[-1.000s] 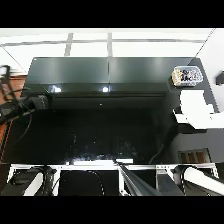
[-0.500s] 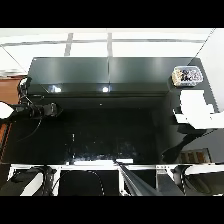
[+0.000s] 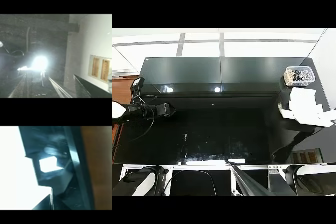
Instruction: Fold the box and place the chain.
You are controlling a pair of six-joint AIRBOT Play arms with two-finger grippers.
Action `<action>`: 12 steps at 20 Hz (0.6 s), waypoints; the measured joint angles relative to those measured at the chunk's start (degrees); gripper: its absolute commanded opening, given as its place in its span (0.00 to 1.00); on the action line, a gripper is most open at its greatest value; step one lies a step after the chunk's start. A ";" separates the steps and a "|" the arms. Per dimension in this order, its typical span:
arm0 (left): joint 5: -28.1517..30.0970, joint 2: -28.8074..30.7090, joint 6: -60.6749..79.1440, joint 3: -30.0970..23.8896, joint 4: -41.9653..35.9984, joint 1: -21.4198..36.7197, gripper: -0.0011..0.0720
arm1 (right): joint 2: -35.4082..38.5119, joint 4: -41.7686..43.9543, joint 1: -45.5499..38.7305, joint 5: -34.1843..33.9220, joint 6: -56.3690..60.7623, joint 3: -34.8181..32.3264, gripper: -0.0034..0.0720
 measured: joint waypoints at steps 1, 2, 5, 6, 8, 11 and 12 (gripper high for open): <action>0.00 0.00 0.00 0.00 -0.07 0.00 0.98 | 2.36 1.66 0.42 -0.33 -0.26 -2.21 0.06; 0.00 -0.02 0.00 -0.02 -0.11 0.00 0.97 | 5.33 3.91 0.94 -0.94 -0.72 -5.05 0.06; 0.09 0.00 0.00 0.00 -0.61 -0.02 0.97 | 14.95 11.34 3.52 -3.19 -2.05 -14.99 0.06; 0.44 0.00 0.02 0.00 -1.01 -0.04 0.97 | 18.34 13.46 5.16 -4.26 -2.23 -18.82 0.06; 1.11 -0.02 0.02 0.00 -2.45 -0.07 0.97 | 24.92 18.12 9.73 -6.73 -2.54 -26.80 0.06; 1.66 -0.28 1.07 0.00 -6.23 -0.74 0.97 | 34.60 26.84 19.43 -14.03 -2.71 -40.15 0.06; 1.99 -0.61 1.97 -0.02 -7.80 -1.46 0.97 | 37.29 29.81 22.95 -17.20 -2.82 -44.44 0.06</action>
